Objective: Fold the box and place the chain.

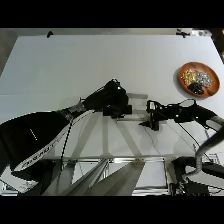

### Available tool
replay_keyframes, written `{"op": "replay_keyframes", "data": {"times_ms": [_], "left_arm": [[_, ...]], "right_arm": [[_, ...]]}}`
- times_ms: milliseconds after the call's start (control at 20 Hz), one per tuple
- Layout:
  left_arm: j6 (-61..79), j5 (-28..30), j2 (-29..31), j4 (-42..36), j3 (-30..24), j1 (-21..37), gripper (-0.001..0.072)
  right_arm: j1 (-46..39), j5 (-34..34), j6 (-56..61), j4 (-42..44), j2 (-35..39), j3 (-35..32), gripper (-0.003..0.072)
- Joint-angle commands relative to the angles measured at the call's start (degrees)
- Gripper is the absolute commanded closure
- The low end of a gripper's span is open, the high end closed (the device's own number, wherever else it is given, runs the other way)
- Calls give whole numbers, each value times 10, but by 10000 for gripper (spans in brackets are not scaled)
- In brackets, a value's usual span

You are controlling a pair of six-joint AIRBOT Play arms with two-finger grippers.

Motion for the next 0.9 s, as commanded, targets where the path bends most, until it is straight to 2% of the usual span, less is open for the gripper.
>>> {"op": "replay_keyframes", "data": {"times_ms": [0,200,250,300,850], "left_arm": [[1,-9,0,15,0,-7,600],[12,-9,0,16,0,-9,612],[12,-9,0,15,0,-10,661],[12,-9,0,14,0,-10,672],[12,-9,0,15,0,-10,672]], "right_arm": [[0,0,1,0,0,0,274],[0,0,1,1,0,0,274],[0,0,1,0,0,0,274],[0,0,1,0,0,0,274],[0,0,1,0,0,0,274]]}}
